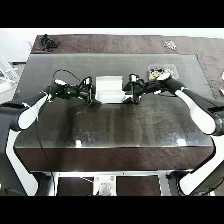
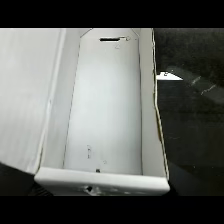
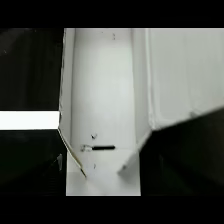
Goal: Fold the box and place the chain.
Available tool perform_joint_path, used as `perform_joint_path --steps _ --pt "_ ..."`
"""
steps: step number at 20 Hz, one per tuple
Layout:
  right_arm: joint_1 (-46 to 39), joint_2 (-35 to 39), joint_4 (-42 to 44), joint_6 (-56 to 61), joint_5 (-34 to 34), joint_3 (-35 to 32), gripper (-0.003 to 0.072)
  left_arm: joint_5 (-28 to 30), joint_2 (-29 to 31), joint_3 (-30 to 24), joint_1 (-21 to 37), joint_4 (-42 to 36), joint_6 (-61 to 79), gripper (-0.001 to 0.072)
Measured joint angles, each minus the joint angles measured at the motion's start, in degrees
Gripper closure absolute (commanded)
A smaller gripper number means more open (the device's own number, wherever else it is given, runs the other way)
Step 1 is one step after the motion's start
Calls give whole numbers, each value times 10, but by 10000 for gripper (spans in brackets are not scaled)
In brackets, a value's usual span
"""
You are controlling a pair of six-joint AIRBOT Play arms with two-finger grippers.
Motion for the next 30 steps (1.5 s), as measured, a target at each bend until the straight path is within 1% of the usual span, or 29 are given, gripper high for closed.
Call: perform_joint_path --steps 2,3,4,5,7,10,14,19,23,26,30 --pt "-20 28 -20 37 7 0 -34 -2 0 0 0 1 0 292" --pt "-28 41 -18 53 14 0 196 -3 0 0 0 1 0 293" --pt "-32 51 -10 65 26 0 660 -3 0 0 0 1 0 292" --pt "-35 59 4 75 44 0 676 -4 0 0 0 2 0 293" --pt "-35 69 40 87 69 0 676 -7 0 0 0 2 0 293" --pt "-19 75 78 97 79 -1 677 -10 0 0 0 3 -2 293" --pt "12 59 98 102 47 2 678 -14 0 0 0 3 -4 293" --pt "24 10 107 111 -9 28 679 -17 0 0 0 3 -5 293" --pt "27 -34 95 134 -32 73 679 -19 0 0 0 2 -5 293" --pt "28 -60 55 162 -36 99 679 -20 0 0 0 2 -5 293" --pt "28 -77 4 181 -26 112 679 -21 0 0 0 2 -5 293"
